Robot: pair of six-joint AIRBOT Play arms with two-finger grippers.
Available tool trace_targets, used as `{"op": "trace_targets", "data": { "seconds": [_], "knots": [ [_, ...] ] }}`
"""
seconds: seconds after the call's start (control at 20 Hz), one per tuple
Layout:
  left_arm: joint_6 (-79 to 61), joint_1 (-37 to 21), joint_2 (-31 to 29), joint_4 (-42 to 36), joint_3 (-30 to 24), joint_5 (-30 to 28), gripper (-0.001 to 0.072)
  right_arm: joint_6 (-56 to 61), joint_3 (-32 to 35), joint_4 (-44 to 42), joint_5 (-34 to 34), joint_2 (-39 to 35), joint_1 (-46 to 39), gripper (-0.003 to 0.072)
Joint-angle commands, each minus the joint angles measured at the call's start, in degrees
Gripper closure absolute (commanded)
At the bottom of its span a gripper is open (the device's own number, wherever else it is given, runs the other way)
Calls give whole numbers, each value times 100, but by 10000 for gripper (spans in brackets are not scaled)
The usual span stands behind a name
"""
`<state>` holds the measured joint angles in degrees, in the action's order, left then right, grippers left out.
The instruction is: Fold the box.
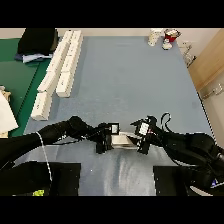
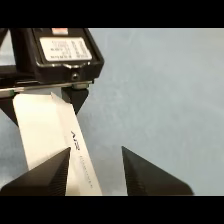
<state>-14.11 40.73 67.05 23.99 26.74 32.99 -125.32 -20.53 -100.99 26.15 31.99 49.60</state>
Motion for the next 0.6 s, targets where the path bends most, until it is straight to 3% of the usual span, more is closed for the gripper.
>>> {"op": "trace_targets", "data": {
  "seconds": [0.0,0.2,0.55],
  "knots": [
    [0,0,2,0,2,-2,244,-26,9,-299,321,317,236,208],
    [0,0,2,0,2,0,244,-146,15,-269,396,485,743,208],
    [0,0,2,0,2,0,244,-852,7,116,251,828,767,208]
  ]
}}
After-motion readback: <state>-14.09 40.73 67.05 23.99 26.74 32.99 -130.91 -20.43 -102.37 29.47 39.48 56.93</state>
